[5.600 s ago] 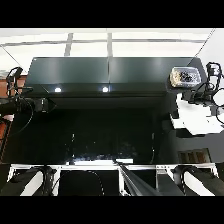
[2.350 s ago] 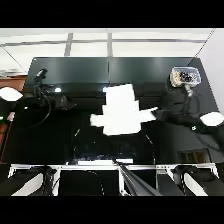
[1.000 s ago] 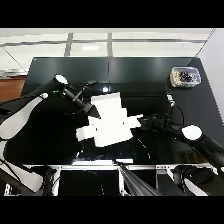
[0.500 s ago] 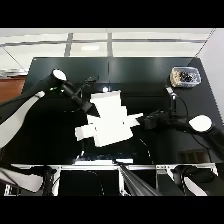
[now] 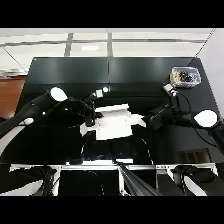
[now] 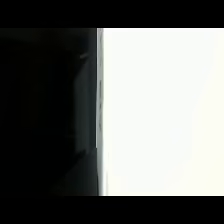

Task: Fold the box and place the chain.

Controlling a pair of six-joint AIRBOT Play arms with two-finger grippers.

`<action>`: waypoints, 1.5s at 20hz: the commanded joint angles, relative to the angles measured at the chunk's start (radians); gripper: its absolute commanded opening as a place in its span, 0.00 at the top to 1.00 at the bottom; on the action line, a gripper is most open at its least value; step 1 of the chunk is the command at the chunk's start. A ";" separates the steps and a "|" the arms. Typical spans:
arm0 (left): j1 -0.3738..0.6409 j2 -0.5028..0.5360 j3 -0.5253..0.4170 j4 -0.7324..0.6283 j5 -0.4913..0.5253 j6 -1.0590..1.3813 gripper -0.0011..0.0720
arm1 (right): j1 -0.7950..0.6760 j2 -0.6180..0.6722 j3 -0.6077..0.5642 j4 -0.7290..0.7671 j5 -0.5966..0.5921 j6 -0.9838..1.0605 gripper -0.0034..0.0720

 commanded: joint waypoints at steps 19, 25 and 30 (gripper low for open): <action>-0.063 -0.081 -0.018 0.055 0.153 0.063 0.95 | 0.241 -0.162 -0.041 -0.095 -0.077 -0.686 0.01; -0.063 -0.081 -0.018 0.055 0.153 0.063 0.95 | 0.252 -0.236 -0.041 -0.013 -0.098 -0.797 0.01; -0.063 -0.081 -0.018 0.054 0.154 0.063 0.95 | 0.336 -0.265 -0.034 0.054 -0.262 -0.822 0.01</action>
